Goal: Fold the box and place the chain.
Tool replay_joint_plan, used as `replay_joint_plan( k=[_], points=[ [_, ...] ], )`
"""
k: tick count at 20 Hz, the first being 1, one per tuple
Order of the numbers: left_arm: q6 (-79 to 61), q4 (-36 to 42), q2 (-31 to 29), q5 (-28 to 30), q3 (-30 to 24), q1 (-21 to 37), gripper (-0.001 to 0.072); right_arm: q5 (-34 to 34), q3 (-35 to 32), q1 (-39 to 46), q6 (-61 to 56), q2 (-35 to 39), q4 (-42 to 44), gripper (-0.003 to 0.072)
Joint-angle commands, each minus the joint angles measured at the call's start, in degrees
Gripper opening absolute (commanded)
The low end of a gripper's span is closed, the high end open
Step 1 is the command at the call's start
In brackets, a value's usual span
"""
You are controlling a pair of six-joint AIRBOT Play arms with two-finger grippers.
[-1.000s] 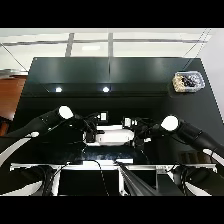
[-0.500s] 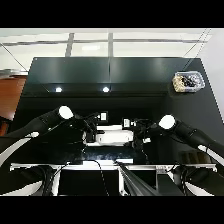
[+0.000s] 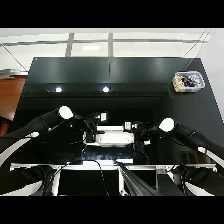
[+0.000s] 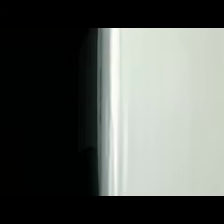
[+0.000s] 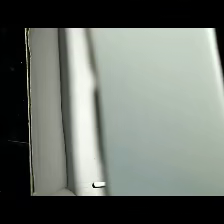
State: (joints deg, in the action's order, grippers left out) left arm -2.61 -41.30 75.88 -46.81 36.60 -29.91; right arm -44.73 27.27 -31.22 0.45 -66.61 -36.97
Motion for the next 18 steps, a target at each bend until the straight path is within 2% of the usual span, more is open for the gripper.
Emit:
replay_joint_plan(
  k=[1, 15, 16, 18],
  points=[
    [0.02, 0.0, -0.04, 0.07, 0.07, 0.02, 0.003, 1.95, -0.76, 0.02, 0.02, -0.04, 0.37, 0.071],
    [0.02, 0.02, -0.04, 0.09, 0.07, 0.02, 0.003, 2.97, -0.87, -0.09, 0.92, -0.07, 1.6, 0.0706],
    [0.02, 0.02, -0.04, 0.09, 0.07, 0.02, 0.003, 2.97, -0.87, -0.44, 0.9, -0.07, 1.49, 0.0605],
    [0.02, 0.02, -0.04, 0.09, 0.07, 0.02, 0.003, 3.28, -0.87, -1.7, 0.9, -0.09, 1.4, 0.0602]
  ],
)
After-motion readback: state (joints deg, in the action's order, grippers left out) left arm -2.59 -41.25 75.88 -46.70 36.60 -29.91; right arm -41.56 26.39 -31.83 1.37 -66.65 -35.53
